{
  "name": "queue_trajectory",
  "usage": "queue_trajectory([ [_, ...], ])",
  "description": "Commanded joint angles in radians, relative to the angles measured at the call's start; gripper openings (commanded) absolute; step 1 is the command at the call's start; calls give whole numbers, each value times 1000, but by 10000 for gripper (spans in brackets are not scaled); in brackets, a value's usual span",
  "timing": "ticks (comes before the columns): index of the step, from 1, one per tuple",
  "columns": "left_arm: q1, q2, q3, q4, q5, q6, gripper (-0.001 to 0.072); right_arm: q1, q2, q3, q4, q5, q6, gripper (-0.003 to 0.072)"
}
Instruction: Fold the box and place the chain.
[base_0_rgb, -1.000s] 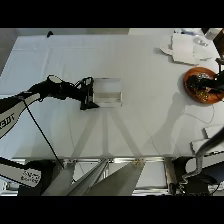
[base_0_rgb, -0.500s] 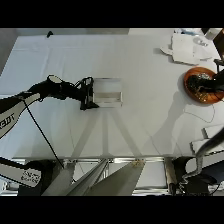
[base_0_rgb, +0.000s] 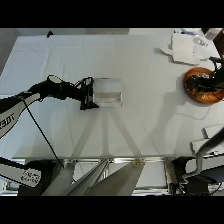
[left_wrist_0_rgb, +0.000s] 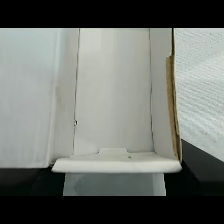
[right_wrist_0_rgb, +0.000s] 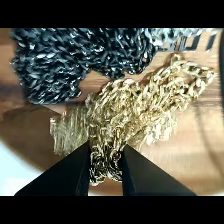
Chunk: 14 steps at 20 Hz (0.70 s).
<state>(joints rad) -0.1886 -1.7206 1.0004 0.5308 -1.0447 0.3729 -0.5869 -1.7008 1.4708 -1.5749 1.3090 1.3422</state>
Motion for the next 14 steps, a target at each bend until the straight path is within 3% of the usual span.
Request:
queue_trajectory([
  [1, 0, 0, 1, 1, 0, 0, 393, 50, 85, 2, 4, -15, 12, 8],
  [14, 0, 0, 0, 1, 0, 0, 393, 329, 347, 2, 12, 135, 72, 8],
])
